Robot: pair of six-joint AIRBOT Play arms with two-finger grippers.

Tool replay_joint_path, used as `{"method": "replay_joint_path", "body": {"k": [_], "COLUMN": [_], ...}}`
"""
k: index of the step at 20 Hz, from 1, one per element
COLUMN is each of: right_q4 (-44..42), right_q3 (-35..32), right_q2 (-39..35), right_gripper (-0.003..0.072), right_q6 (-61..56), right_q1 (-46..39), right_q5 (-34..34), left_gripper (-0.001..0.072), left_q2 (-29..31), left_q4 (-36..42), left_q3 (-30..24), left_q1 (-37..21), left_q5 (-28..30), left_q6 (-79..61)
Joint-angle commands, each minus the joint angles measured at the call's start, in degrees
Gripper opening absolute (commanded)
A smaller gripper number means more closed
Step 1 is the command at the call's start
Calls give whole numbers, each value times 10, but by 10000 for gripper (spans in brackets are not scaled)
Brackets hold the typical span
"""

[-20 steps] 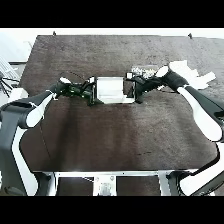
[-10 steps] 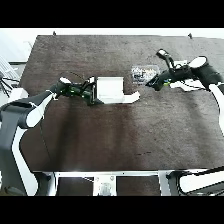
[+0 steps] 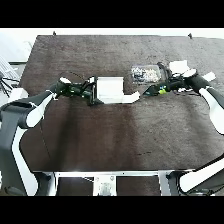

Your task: Fold the box and place the chain.

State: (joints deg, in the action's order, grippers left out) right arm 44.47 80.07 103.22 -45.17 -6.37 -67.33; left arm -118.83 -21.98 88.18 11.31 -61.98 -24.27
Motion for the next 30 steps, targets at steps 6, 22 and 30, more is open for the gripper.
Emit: {"method": "replay_joint_path", "body": {"k": [6, 22, 30], "right_q4": [-71, -87, -87], "right_q3": [-1, 13, 14], "right_q2": [66, 5, 5], "right_gripper": [8, 278, 419], "right_q6": [-28, -24, -28], "right_q1": [66, 92, 112], "right_q5": [4, -2, 5], "left_gripper": [350, 349, 350], "left_q2": [0, 0, 0], "left_q4": [0, 0, 0], "left_q3": [0, 0, 0], "left_q1": [-1, -1, -1], "left_q5": [0, 0, 0], "left_q6": [0, 0, 0]}}
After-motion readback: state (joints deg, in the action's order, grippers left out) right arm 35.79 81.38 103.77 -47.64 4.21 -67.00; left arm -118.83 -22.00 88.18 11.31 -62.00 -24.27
